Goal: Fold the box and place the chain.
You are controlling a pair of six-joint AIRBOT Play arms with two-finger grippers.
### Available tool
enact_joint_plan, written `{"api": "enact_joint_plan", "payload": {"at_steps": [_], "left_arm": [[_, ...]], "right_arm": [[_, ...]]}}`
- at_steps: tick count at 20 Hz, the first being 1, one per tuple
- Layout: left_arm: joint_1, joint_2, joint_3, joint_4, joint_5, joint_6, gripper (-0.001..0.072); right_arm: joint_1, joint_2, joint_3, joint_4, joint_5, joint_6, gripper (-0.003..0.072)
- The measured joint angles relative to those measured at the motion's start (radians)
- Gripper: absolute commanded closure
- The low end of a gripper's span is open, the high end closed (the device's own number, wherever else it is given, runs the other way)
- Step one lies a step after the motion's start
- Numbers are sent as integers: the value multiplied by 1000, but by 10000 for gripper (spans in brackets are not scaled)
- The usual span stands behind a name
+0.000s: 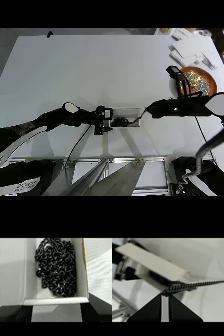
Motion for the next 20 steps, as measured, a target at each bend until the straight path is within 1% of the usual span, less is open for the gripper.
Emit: {"api": "enact_joint_plan", "payload": {"at_steps": [3,6,10,11,13,14,15,16,18,20], "left_arm": [[0,0,0,0,0,0,639],[0,0,0,0,0,0,639],[0,0,0,0,0,0,639],[0,0,0,0,0,0,639],[0,0,0,0,0,0,639],[0,0,0,0,0,0,639],[0,0,0,0,0,0,639],[0,0,0,0,0,0,639],[0,0,0,0,0,0,639],[0,0,0,0,0,0,639]], "right_arm": [[113,9,-1,66,-61,-39,668],[216,3,-4,96,-145,-54,668],[285,-39,-5,100,-198,-56,666],[292,-55,-5,99,-206,-57,641],[302,-95,-6,96,-218,-57,494],[305,-118,-6,93,-223,-57,396],[307,-137,-6,87,-225,-57,393],[306,-151,-5,80,-230,-57,405],[288,-167,9,68,-235,-57,545],[241,-176,46,56,-222,-57,639]]}}
